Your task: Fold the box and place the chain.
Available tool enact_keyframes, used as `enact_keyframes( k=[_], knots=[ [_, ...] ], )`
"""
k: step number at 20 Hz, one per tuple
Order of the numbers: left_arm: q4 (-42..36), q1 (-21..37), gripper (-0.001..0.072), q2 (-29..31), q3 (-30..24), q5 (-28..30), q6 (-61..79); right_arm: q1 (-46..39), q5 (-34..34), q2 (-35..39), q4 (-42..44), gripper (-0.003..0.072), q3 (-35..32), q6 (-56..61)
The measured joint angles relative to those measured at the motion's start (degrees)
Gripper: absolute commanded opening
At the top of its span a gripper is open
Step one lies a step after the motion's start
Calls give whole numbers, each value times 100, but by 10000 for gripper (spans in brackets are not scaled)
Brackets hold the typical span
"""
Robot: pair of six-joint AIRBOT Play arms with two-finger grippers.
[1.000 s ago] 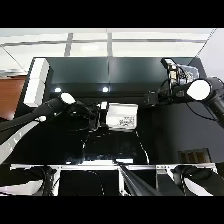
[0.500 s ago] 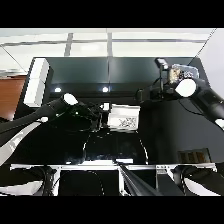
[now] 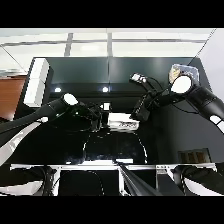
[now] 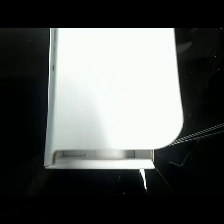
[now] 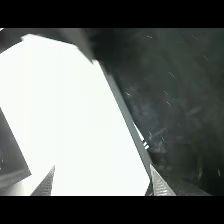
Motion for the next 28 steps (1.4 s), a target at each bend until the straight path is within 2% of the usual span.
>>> enact_keyframes(
  k=[5, 12, 13, 15, 17, 18, 19, 20, 23, 24, 25, 28],
  knots=[
    [-2, 0, 443, 0, 0, 31, -11, 140, 31, -227, 55, 670, 11, -833],
    [-2, 0, 443, 0, 0, 48, -15, 269, 61, -459, 72, 669, 11, -1169],
    [-2, 0, 443, 0, 0, 48, -15, 278, 103, -466, 70, 611, 11, -1178],
    [-2, 0, 444, 0, 0, 48, -15, 286, 166, -476, 70, 578, 11, -1193],
    [-4, 0, 443, 0, 0, 50, -15, 291, 208, -483, 76, 428, 11, -1209],
    [-2, 0, 443, 0, 0, 52, -15, 291, 216, -483, 70, 412, 11, -1211],
    [-2, 0, 444, 0, 0, 52, -15, 291, 223, -483, 68, 363, 11, -1211],
    [-4, 0, 443, 0, 0, 52, -15, 291, 227, -483, 63, 336, 11, -1213],
    [-2, 0, 444, 0, 0, 55, -15, 291, 249, -483, 63, 334, 11, -1215],
    [-2, 0, 443, 0, 0, 57, -15, 291, 256, -483, 63, 247, 11, -1215],
    [-2, 0, 443, 0, 0, 57, -15, 291, 251, -483, 59, 214, 13, -1220],
    [-2, 0, 443, 0, 0, 59, -20, 291, 267, -483, 59, 218, 13, -1231]
  ],
)
